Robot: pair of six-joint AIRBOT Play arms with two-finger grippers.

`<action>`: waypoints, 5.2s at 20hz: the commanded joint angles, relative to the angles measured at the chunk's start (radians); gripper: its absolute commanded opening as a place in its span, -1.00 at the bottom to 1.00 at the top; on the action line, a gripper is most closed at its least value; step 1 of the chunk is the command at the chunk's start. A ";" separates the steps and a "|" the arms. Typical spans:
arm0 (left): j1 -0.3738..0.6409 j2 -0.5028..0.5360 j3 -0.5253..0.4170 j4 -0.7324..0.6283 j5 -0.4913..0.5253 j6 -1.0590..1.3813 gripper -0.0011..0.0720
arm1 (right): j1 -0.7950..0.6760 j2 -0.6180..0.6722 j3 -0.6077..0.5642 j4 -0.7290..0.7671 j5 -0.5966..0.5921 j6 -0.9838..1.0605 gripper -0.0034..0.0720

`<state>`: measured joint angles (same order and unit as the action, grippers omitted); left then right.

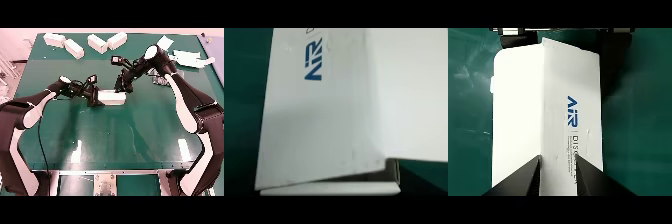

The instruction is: Fold the box and place the chain.

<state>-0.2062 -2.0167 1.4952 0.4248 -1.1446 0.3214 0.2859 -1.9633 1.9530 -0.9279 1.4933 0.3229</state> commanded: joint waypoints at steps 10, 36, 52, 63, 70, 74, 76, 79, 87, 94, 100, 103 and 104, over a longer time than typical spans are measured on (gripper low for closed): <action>0.000 0.000 0.000 0.000 0.000 0.000 0.75 | 0.008 -0.007 0.010 0.010 0.093 0.070 -0.05; 0.000 0.000 0.000 0.000 0.000 0.000 0.75 | 0.036 -0.023 0.045 -0.101 0.048 0.071 0.29; 0.000 0.000 0.000 0.000 0.000 0.000 0.75 | 0.004 -0.002 0.066 -0.097 0.008 0.124 -0.14; 0.000 0.000 0.000 0.000 0.000 0.000 0.75 | -0.086 0.008 -0.035 0.195 0.024 0.105 -0.03; 0.000 0.000 0.000 0.000 0.000 0.000 0.75 | -0.086 -0.004 -0.113 0.234 -0.072 -0.015 0.30; 0.000 0.000 0.000 0.000 0.000 0.000 0.75 | -0.081 -0.017 -0.112 0.248 -0.072 -0.074 0.30; 0.000 0.000 0.000 0.000 0.000 0.000 0.75 | -0.075 -0.018 -0.112 0.240 -0.066 -0.093 0.30; 0.000 0.000 0.000 0.000 0.000 0.000 0.75 | -0.079 -0.017 -0.110 0.239 -0.060 -0.099 0.29; 0.000 0.000 0.000 0.000 0.001 0.000 0.75 | -0.107 0.021 -0.107 0.296 0.031 -0.097 -0.22; 0.000 0.000 0.000 0.000 0.000 0.000 0.75 | -0.087 0.018 -0.125 0.224 0.030 -0.115 -0.43; 0.000 0.000 0.000 0.000 0.000 0.000 0.75 | -0.070 0.017 -0.125 0.211 -0.035 -0.145 -0.39; 0.000 0.000 0.000 0.000 0.000 0.000 0.75 | -0.068 0.017 -0.125 0.205 -0.038 -0.145 -0.38; 0.000 0.000 0.000 0.000 0.000 0.000 0.75 | -0.068 0.017 -0.125 0.201 -0.037 -0.145 -0.38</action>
<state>-0.2066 -2.0171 1.4952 0.4248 -1.1442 0.3210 0.2153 -1.9453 1.8282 -0.7174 1.4658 0.1829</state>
